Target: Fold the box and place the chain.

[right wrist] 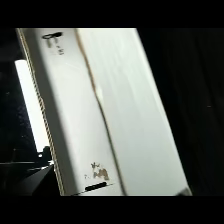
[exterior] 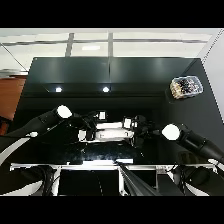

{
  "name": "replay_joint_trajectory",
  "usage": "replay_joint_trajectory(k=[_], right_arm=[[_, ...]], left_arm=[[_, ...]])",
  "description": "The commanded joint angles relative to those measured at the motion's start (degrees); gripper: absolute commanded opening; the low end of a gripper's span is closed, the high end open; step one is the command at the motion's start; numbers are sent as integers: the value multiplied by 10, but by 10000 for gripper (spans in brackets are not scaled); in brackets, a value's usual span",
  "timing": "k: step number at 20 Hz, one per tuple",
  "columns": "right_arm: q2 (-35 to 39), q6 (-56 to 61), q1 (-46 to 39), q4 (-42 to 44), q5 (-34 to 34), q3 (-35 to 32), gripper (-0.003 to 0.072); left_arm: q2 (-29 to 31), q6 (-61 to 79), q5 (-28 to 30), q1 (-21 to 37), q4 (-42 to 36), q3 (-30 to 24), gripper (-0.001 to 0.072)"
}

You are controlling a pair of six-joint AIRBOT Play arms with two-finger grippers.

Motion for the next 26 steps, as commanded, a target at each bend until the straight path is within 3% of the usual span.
replay_joint_trajectory(k=[1, 9, 24, 26], right_arm=[[-33, -77, -13, 57, 45, 0, 700], [-99, -268, -59, 175, 54, 0, 699], [-114, -286, -62, 169, 64, -3, 697], [-114, -286, -62, 169, 64, -3, 562]], left_arm=[[0, 0, 2, 0, 0, 0, 32], [0, -1, 0, 0, 0, 0, 31], [0, -1, 0, 0, -1, 0, 31], [0, -1, 0, 0, -1, 0, 31]])
